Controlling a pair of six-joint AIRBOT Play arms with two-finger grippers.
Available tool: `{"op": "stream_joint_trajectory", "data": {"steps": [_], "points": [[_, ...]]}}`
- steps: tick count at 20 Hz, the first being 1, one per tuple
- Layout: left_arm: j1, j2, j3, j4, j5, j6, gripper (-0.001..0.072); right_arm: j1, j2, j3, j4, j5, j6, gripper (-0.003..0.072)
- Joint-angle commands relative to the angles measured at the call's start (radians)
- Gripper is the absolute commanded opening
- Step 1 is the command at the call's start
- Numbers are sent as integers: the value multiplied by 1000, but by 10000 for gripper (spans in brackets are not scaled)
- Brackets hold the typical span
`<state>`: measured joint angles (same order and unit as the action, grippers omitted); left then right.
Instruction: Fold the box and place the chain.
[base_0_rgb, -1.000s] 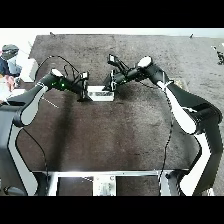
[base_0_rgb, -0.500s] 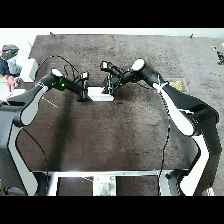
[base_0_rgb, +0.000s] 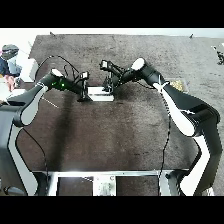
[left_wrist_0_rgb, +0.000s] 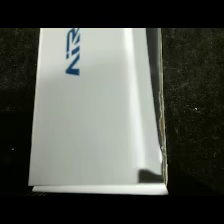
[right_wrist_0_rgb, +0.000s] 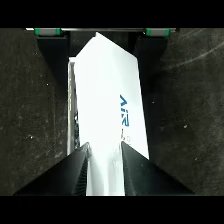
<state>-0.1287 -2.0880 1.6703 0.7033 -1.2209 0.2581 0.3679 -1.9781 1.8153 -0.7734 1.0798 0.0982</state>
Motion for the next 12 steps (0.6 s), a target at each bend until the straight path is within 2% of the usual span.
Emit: {"op": "stream_joint_trajectory", "data": {"steps": [1, 9, 12], "points": [[0, 0, 0, 0, 0, 1, 344, 1, 1, 0, -45, 16, 34, 223], [0, 0, 0, 0, 0, 1, 344, 2, 1, 0, -60, 2, 48, 222], [0, 0, 0, 0, 0, 1, 344, 5, 0, -2, -60, 57, 60, 222]]}}
